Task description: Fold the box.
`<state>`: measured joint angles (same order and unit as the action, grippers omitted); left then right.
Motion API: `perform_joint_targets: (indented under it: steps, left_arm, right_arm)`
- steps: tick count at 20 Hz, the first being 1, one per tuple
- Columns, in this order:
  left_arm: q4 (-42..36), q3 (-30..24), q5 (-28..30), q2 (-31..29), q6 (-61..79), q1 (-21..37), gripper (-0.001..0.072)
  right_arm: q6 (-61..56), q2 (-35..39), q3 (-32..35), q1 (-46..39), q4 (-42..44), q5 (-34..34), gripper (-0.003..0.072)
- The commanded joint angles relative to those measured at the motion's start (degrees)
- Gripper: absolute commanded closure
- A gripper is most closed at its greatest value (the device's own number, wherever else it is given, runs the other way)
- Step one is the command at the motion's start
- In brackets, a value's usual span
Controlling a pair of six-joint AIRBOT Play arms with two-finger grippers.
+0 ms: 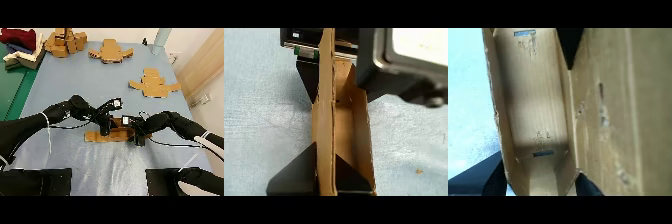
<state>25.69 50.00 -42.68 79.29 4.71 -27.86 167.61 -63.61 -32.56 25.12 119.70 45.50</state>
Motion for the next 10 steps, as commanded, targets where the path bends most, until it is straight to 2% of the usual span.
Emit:
perform_joint_targets:
  steps: [1, 10]
  left_arm:
    - [0.00, 0.04, 0.72, 0.00, 0.00, 0.02, 0.0697]
    - [0.13, 0.07, 0.44, -0.44, -3.28, 0.57, 0.0694]
  right_arm:
    - [-0.02, 0.02, 0.02, 0.00, -0.13, 0.07, 0.0189]
    - [0.00, 0.02, 0.02, 0.00, -0.33, 0.04, 0.0189]
